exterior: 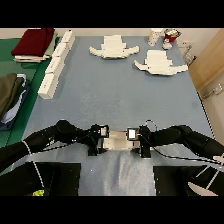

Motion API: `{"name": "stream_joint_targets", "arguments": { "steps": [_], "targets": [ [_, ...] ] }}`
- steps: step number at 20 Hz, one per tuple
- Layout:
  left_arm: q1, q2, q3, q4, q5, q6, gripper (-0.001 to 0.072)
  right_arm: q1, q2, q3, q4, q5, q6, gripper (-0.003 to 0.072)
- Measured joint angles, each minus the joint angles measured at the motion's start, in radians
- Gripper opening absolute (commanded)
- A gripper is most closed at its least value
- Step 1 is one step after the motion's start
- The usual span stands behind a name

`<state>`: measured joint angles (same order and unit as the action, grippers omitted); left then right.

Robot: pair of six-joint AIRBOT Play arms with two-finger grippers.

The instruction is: Fold the box.

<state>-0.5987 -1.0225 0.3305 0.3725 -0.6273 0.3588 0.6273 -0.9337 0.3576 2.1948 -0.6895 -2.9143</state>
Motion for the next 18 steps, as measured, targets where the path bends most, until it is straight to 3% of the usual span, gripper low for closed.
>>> {"name": "stream_joint_targets", "arguments": {
  "steps": [1,2,8,9,10,16,17,18],
  "targets": [
    [0.000,0.000,0.000,-0.003,0.000,0.004,0.0426,0.000,0.000,0.000,0.000,0.000,0.000,0.0513],
    [0.000,0.000,0.000,-0.005,-0.002,0.008,0.0405,0.000,0.000,0.000,0.000,0.000,0.003,0.0513],
    [-0.013,-0.001,0.001,0.005,-0.002,0.011,0.0437,0.000,0.000,0.000,0.000,0.000,0.000,0.0513],
    [-0.014,-0.001,0.001,0.008,-0.002,0.010,0.0670,0.000,0.000,0.000,0.000,0.000,0.000,0.0513],
    [-0.016,-0.003,0.001,0.015,-0.005,0.011,0.0697,0.000,0.000,0.000,0.000,0.000,-0.001,0.0513],
    [-0.019,-0.003,0.001,0.043,0.008,-0.042,0.0695,0.000,0.000,0.000,0.000,0.000,0.000,0.0513],
    [-0.019,-0.003,0.001,0.043,0.011,-0.048,0.0594,0.000,0.000,0.000,0.000,0.000,0.000,0.0513],
    [-0.019,-0.003,0.001,0.046,0.013,-0.054,0.0538,0.000,0.000,0.000,0.000,0.000,0.000,0.0513]
  ]
}}
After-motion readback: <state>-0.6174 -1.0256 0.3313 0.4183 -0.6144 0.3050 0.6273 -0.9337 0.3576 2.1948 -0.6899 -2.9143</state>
